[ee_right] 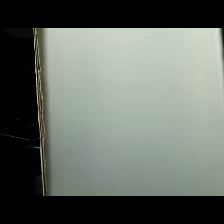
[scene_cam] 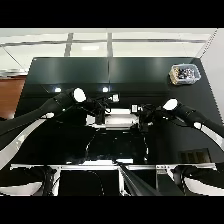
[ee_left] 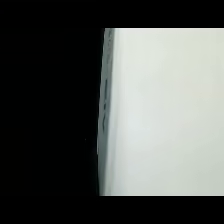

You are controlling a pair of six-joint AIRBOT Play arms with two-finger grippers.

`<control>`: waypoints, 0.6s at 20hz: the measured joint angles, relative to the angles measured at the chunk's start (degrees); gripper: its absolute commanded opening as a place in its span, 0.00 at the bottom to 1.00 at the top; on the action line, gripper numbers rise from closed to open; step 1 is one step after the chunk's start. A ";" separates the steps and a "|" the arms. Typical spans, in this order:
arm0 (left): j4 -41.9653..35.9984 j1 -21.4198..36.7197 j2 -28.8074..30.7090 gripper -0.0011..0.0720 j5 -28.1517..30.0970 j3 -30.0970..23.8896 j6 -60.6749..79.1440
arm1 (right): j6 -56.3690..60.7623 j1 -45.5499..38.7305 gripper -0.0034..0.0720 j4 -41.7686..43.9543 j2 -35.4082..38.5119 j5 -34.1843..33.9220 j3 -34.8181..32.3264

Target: Fold the box and place the chain.

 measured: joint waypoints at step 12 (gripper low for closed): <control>15.56 4.42 10.01 0.72 -6.62 -0.02 -18.32 | -0.07 0.00 0.22 -0.09 0.00 0.07 0.02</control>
